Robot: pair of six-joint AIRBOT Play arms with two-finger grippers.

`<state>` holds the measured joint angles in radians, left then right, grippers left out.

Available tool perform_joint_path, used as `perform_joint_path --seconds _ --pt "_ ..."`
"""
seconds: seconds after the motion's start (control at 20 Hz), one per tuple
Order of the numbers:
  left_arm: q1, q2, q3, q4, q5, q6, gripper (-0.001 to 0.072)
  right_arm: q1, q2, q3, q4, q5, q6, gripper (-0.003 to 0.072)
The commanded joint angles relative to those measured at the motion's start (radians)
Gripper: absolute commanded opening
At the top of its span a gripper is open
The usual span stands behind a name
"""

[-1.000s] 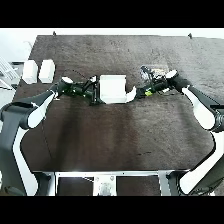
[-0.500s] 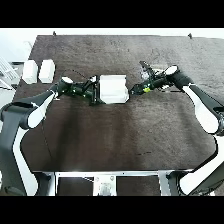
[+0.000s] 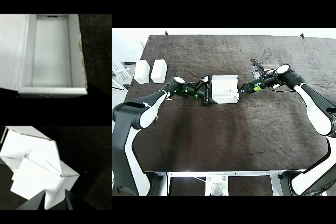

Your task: Fold the box and place the chain.

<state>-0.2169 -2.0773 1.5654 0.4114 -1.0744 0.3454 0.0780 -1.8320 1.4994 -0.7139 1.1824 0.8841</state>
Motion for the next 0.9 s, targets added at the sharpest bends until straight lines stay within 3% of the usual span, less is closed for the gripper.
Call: perform_joint_path --seconds 0.0,0.2,0.55,0.85 --pt "0.0 0.0 0.0 0.0 0.0 0.0 0.053 0.018 0.001 0.001 0.014 0.005 0.0 0.0392" --pt "0.0 0.0 0.0 0.0 0.0 0.0 0.053 0.041 0.001 0.004 -0.07 -0.007 0.042 0.0435" --pt "0.0 0.0 0.0 0.0 0.0 0.0 0.053 0.065 0.001 0.062 -0.146 -0.007 0.186 0.0446" --pt "0.0 0.0 0.0 0.0 0.0 0.0 0.053 0.14 0.001 0.093 -0.325 -0.016 0.367 0.0458"
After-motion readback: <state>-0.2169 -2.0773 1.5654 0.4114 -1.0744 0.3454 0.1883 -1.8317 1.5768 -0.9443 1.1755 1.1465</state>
